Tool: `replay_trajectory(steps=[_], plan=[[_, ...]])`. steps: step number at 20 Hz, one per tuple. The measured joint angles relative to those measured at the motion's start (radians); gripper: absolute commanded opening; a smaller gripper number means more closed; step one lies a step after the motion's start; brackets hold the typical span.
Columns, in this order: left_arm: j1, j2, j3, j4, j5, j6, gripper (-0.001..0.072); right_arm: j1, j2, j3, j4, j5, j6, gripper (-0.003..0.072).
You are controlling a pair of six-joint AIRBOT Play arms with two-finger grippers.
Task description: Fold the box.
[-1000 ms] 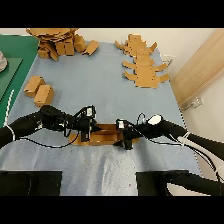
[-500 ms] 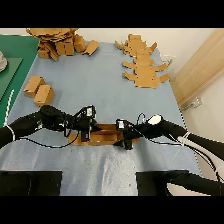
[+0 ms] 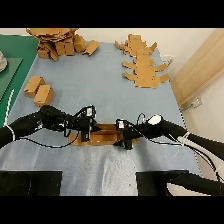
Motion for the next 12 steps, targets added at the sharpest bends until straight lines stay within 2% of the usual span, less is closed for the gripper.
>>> replay_trajectory(steps=[12], plan=[[-0.007, 0.0, 0.0, -0.032, -0.017, -0.003, 0.0019, 0.0, 0.0, 0.0, 0.0, 0.0, 0.0, 0.0461]])
